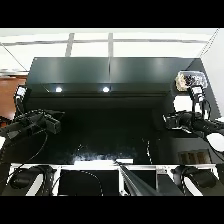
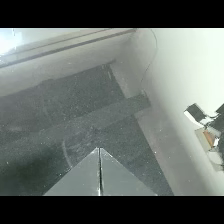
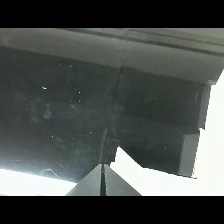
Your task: Fold the box and place the chain.
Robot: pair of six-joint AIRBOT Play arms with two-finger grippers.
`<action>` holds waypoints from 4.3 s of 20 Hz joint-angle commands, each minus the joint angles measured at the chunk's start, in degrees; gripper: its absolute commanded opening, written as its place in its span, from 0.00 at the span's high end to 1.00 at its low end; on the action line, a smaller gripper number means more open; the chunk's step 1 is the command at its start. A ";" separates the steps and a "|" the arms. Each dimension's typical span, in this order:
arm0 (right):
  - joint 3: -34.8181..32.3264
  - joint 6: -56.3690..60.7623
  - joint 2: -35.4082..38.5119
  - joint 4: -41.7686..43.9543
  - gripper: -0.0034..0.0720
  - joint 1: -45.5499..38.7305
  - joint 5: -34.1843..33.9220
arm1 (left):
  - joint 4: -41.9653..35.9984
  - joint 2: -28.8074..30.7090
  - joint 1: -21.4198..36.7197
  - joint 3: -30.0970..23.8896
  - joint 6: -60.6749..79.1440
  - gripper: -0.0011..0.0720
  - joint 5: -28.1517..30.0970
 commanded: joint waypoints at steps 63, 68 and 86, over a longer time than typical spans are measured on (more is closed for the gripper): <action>50.18 -32.57 -64.46 11.67 0.53 -63.98 40.72 | -4.74 -3.19 -0.04 -0.07 0.00 0.01 13.03; 49.77 -34.75 -62.07 17.03 0.96 -64.30 41.46 | -4.72 -3.19 -0.04 -0.07 0.00 0.01 11.89; 6.36 -51.54 -29.94 67.36 0.95 -31.41 20.83 | -15.19 -4.31 -2.29 -3.69 -0.42 0.02 6.99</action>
